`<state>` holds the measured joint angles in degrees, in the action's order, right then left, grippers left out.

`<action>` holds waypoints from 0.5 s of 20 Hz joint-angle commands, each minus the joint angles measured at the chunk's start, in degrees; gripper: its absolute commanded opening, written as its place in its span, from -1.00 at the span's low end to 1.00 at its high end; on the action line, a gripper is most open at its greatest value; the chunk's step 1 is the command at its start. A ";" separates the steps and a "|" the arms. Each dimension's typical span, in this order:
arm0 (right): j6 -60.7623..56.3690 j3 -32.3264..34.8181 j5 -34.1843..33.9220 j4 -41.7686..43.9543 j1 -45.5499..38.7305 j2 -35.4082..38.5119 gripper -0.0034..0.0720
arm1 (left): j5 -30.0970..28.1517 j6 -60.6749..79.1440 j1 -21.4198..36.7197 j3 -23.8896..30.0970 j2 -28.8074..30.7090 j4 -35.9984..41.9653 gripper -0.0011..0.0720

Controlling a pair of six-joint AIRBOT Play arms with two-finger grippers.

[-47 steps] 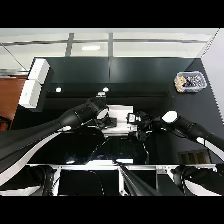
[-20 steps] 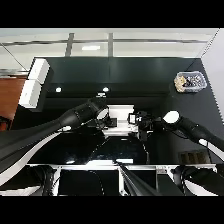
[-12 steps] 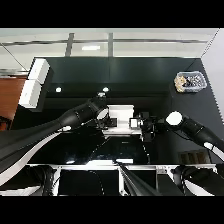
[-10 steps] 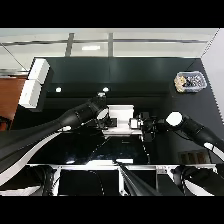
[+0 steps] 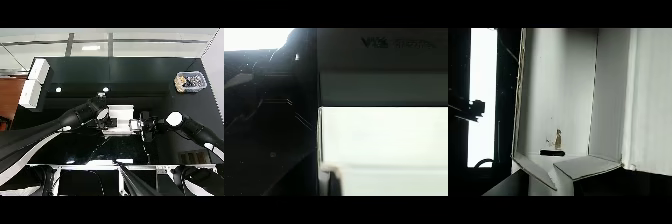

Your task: Fold the box and place the chain.

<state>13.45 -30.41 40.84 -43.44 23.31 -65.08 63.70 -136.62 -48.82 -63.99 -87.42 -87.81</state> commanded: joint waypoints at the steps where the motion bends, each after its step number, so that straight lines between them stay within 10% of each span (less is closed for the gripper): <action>1: -0.39 -0.04 0.13 2.91 0.00 0.04 -0.12 | -0.04 0.04 0.02 -0.02 -0.02 0.00 -0.89; 10: -0.37 0.00 3.67 13.97 0.02 -2.43 -0.12 | -0.04 0.04 0.02 -0.02 -0.02 0.00 -0.89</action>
<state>13.13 -30.41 42.39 -32.08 23.29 -66.35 64.07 -136.42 -48.82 -63.99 -87.42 -88.03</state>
